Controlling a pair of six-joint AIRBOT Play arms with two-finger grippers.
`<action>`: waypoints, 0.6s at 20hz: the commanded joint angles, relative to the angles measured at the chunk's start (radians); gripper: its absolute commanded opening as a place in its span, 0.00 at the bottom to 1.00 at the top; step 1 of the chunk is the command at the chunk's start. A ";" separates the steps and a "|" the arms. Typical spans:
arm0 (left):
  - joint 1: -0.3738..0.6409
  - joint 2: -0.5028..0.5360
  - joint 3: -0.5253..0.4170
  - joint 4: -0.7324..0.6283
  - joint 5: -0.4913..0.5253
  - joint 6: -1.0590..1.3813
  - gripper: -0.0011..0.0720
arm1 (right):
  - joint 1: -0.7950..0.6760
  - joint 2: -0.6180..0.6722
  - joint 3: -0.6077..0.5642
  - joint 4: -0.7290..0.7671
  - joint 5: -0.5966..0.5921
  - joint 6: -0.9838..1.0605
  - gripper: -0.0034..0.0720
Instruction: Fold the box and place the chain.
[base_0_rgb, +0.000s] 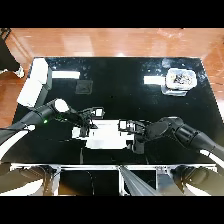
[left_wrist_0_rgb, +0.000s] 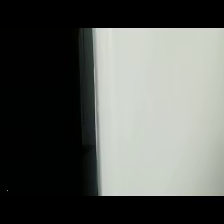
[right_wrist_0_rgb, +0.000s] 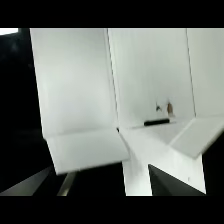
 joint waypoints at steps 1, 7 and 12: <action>0.000 0.000 0.000 0.000 0.000 0.000 0.05 | 0.073 -0.023 -0.006 0.035 0.103 0.003 0.99; 0.000 0.000 0.000 0.000 0.000 0.000 0.05 | 0.149 -0.045 -0.005 0.053 0.218 0.003 0.99; 0.000 -0.001 0.000 0.000 0.000 0.000 0.05 | 0.149 -0.043 -0.003 0.056 0.215 0.020 0.99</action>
